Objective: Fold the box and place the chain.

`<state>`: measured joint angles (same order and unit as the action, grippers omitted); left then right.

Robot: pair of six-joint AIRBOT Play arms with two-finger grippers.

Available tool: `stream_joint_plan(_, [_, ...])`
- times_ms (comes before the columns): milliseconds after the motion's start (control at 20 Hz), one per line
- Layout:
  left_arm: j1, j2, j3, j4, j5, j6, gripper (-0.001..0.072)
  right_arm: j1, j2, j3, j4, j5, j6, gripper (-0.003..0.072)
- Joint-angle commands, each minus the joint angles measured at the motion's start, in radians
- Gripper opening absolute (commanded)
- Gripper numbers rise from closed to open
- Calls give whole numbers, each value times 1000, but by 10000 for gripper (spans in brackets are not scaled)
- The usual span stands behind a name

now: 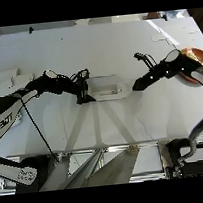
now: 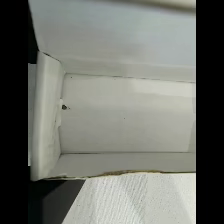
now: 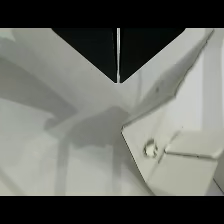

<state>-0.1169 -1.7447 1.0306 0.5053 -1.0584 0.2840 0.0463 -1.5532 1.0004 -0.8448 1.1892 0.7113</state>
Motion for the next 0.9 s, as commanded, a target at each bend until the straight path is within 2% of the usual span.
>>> stream_joint_plan(0, [1, 1, 1, 0, 0, 0, 364, 46, -35, 0, 71, -42, 22, 17])
stream_joint_plan(150, [1, 1, 1, 0, 0, 0, 364, 84, -58, 0, 94, -41, 22, 17])
stream_joint_plan(350, [1, 1, 1, 0, 0, 0, 364, 69, -53, 0, 231, 3, -10, 21])
stream_joint_plan(450, [1, 1, 1, 0, 0, 0, 364, 68, -53, 0, 248, 23, -13, 22])
stream_joint_plan(550, [1, 1, 1, 0, 0, 0, 364, 68, -53, 0, 267, 31, -13, 95])
stream_joint_plan(600, [1, 1, 1, 0, 0, 0, 364, 68, -53, 0, 289, 34, -12, 196])
stream_joint_plan(650, [1, 1, 1, 0, 0, 0, 364, 68, -53, 0, 309, 34, -12, 240])
stream_joint_plan(850, [1, 1, 1, 0, 0, 0, 364, 68, -53, 0, 334, 73, -12, 240])
